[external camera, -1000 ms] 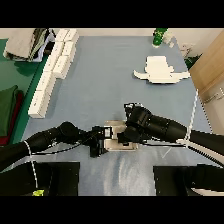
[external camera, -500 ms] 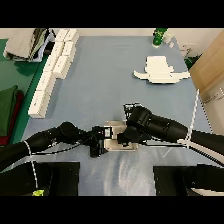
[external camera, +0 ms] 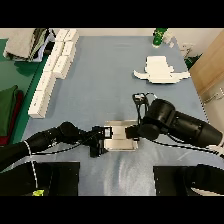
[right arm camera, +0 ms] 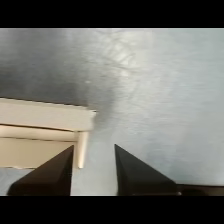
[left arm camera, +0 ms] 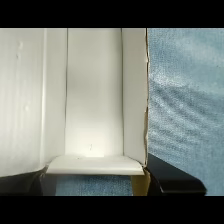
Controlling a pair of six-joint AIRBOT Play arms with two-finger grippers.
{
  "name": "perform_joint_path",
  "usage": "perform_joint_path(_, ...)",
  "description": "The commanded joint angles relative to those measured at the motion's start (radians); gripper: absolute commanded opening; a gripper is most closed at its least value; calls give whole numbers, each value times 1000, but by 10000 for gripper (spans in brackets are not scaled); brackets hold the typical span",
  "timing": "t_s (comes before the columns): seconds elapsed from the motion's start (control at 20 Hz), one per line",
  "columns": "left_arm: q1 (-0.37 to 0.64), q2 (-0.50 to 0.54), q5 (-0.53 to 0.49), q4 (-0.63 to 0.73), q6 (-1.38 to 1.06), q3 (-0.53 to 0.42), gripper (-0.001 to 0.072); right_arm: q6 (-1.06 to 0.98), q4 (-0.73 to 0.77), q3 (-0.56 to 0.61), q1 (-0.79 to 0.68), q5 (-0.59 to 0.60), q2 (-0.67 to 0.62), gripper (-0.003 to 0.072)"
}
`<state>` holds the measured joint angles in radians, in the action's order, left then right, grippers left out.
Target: Fold the box.
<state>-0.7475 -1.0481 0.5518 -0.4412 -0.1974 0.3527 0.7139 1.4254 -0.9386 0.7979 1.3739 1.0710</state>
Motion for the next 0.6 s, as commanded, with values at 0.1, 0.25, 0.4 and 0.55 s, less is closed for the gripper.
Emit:
perform_joint_path(0.1,0,1,0,0,0,0,603,103,-116,-1,-104,134,-95,335)
perform_joint_path(0.25,0,1,0,0,0,0,603,208,-124,3,-254,119,-98,147)
perform_joint_path(0.4,0,1,0,0,0,0,603,317,-57,15,-457,-5,-87,1)
perform_joint_path(0.55,0,1,0,0,0,0,603,585,278,14,-704,-175,-21,1)
